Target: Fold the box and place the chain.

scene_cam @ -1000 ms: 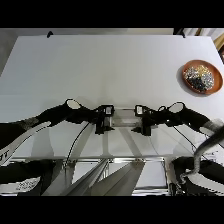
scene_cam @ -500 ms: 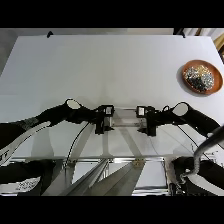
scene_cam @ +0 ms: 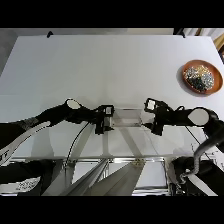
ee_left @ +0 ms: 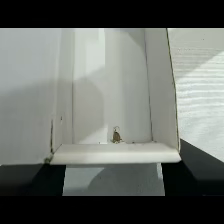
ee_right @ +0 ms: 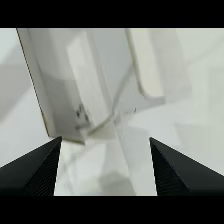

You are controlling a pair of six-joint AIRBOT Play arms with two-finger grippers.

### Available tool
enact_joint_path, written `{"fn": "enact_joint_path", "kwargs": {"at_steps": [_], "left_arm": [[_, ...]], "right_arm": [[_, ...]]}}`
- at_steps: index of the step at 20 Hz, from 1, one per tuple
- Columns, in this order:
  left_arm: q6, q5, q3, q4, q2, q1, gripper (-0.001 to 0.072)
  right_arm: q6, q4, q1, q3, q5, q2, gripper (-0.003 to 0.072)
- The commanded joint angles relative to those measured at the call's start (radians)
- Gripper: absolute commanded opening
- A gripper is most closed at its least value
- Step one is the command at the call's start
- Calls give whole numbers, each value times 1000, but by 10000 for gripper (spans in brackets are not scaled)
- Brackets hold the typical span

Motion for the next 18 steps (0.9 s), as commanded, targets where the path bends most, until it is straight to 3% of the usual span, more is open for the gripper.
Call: {"fn": "enact_joint_path", "kwargs": {"at_steps": [1, 2, 3, 4, 8, 11, 14, 18], "left_arm": [[0, -1, 0, 0, 1, 0, 212], [0, -1, 0, 0, 1, 0, 212], [0, -1, 0, 0, 1, 0, 212], [0, -1, 0, 0, 1, 0, 212], [0, -1, 0, 0, 1, 0, 212], [0, -1, 0, 0, 1, 0, 212], [0, -1, 0, 0, 1, 0, 212], [0, -1, 0, 0, 1, 0, 212]], "right_arm": [[73, 276, 4, 1, 9, 49, 516], [73, 323, 19, 1, 1, 40, 207], [61, 362, 46, 1, -13, 27, 45], [48, 382, 80, 1, -44, 14, 15], [45, 380, 201, 2, -297, -93, 15], [126, 378, 194, 2, -469, -176, 14], [187, 364, 139, 8, -457, -250, 14], [265, 209, 102, 8, -364, -331, 14]]}}
